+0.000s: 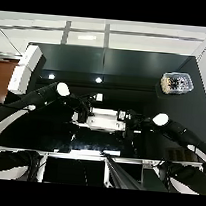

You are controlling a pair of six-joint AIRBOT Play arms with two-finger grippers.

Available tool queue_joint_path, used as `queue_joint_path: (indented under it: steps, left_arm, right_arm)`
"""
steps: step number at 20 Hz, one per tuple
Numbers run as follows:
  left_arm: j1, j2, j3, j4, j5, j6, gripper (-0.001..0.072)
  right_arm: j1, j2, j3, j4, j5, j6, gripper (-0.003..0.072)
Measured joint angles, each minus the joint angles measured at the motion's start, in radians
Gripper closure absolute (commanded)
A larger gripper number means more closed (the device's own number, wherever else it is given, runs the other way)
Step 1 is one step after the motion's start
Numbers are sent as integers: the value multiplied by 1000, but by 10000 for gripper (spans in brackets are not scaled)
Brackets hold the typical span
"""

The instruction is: Fold the box and place the chain.

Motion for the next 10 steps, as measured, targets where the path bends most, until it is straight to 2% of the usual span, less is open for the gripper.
queue_joint_path:
  steps: [9,10]
  left_arm:
    - [0,0,0,0,0,0,676]
    - [0,0,0,0,-1,0,610]
  right_arm:
    - [10,-2,0,-17,-10,10,-9]
    - [9,-2,0,-17,-11,11,-8]
